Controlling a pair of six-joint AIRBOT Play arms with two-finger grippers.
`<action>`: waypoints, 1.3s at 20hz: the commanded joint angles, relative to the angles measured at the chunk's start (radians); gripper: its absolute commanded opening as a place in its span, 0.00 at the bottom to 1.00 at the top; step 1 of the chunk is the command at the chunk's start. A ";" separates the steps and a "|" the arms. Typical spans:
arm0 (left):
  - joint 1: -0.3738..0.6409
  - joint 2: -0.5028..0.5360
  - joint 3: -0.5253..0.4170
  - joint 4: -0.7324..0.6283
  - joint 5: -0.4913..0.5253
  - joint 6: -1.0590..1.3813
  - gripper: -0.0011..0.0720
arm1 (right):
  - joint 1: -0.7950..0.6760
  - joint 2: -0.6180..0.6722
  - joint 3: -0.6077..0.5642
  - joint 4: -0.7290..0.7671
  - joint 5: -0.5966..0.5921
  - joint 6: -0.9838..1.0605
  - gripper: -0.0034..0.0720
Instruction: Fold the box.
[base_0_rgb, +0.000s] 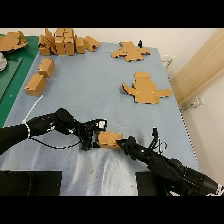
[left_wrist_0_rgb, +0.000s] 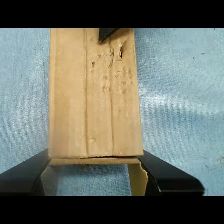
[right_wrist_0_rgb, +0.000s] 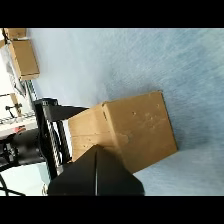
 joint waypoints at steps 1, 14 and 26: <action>0.000 0.000 0.000 0.000 0.000 0.000 0.57 | 0.001 -0.003 -0.001 -0.026 -0.010 0.000 0.04; -0.001 0.000 0.000 0.000 0.000 0.000 0.57 | 0.046 -0.080 0.114 -0.084 -0.053 0.001 0.05; 0.000 0.000 0.000 0.000 0.000 0.000 0.57 | 0.132 -0.214 0.114 -0.077 0.060 0.034 0.05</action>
